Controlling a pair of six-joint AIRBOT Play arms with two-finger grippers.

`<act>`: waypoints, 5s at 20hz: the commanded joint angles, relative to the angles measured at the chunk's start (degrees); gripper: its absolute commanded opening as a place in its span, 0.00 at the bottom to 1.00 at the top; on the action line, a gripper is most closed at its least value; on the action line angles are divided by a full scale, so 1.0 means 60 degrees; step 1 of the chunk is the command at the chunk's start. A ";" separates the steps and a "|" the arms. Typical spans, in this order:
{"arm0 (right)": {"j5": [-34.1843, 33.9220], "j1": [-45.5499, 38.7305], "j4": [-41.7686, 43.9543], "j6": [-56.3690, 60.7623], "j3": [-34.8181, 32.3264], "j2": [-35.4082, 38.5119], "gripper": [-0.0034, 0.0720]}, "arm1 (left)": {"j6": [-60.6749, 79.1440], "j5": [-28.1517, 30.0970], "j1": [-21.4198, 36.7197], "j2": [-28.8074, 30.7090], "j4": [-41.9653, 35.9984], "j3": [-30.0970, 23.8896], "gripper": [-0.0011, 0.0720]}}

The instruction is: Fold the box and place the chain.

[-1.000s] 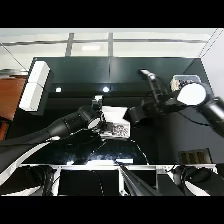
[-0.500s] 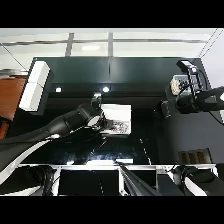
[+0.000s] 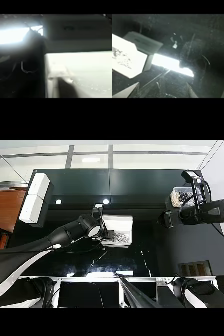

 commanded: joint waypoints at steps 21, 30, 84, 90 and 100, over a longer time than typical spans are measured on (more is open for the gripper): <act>0.1428 -0.0018 -0.1909 -0.0069 -0.0168 0.0211 0.99 | 1.2411 -0.4503 0.6266 0.4761 -0.4707 0.0331 0.98; -0.0029 -0.0033 -0.2408 0.1202 -0.3330 0.2419 0.99 | 1.8021 -0.4062 0.7501 0.4732 -0.7985 -0.0324 0.98; -0.1002 -0.0033 -0.2575 0.2725 -0.3581 0.2488 0.99 | 2.6155 -0.1679 0.6033 0.0211 -1.0273 -0.2495 0.98; -0.1126 -0.0033 -0.2575 0.2725 -0.3581 0.2488 0.99 | 2.5930 -0.1650 0.5639 0.0142 -0.9828 -0.2397 0.98; -0.1133 -0.0033 -0.2586 0.2728 -0.3581 0.2488 0.99 | 2.5474 -0.1628 0.5373 -0.0069 -0.9464 -0.2120 0.98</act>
